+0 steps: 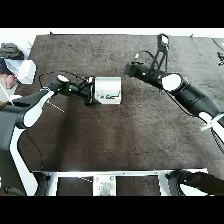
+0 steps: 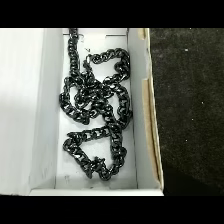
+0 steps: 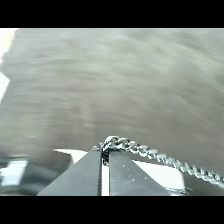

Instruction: Fold the box and place the chain.

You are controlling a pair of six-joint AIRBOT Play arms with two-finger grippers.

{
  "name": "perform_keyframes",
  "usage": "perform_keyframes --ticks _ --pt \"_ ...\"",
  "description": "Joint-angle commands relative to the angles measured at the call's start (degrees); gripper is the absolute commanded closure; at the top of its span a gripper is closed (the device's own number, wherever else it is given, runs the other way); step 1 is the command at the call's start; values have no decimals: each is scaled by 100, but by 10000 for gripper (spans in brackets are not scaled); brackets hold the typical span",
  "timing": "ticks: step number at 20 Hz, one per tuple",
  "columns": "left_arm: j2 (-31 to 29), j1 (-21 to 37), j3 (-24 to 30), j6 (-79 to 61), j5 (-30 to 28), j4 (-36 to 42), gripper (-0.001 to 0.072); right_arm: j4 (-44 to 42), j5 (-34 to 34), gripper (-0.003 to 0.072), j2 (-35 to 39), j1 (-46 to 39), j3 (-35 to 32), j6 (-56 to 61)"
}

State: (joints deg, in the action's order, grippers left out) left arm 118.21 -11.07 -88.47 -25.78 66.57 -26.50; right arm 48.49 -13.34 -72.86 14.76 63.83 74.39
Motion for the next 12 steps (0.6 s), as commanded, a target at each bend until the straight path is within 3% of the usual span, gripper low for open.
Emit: perform_keyframes --ticks 1,10,11,12 --pt "0 0 2 0 -2 0 298 57 179 700 28 638 319 -120" --pt "2 0 2 0 -2 0 299 205 -551 697 -798 702 341 -111" --pt "0 0 2 0 -2 0 298 450 -636 626 -813 656 341 -107" --pt "0 0 2 0 -2 0 298 542 -772 359 -807 557 341 -111"
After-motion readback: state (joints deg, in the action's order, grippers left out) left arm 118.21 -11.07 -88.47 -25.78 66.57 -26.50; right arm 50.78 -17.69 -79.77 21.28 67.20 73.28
